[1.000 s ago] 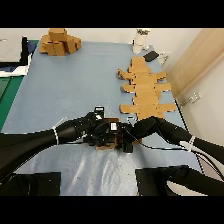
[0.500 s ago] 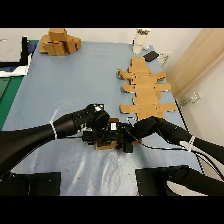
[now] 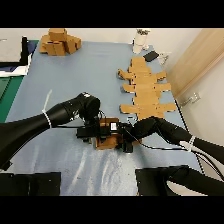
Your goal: Fold the box.
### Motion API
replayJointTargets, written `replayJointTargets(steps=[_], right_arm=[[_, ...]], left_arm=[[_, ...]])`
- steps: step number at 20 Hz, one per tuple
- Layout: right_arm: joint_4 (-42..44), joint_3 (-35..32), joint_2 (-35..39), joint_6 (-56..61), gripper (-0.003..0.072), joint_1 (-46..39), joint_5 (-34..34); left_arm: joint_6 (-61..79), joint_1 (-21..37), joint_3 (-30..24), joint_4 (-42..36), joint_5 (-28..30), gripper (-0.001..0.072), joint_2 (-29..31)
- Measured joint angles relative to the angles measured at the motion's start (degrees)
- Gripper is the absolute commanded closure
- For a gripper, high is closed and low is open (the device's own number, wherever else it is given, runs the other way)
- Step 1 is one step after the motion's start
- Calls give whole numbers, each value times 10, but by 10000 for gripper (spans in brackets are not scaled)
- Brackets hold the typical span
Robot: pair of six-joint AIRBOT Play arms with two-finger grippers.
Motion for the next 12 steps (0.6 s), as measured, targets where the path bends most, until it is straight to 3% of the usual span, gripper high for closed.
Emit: replayJointTargets(steps=[11, 12], right_arm=[[0, 0, 0, 0, 184, 0, 0], [0, 0, 0, 0, 184, 0, 0]], left_arm=[[102, 118, 0, -110, -18, 258, 0], [117, 132, 0, -113, -27, 288, 0]])
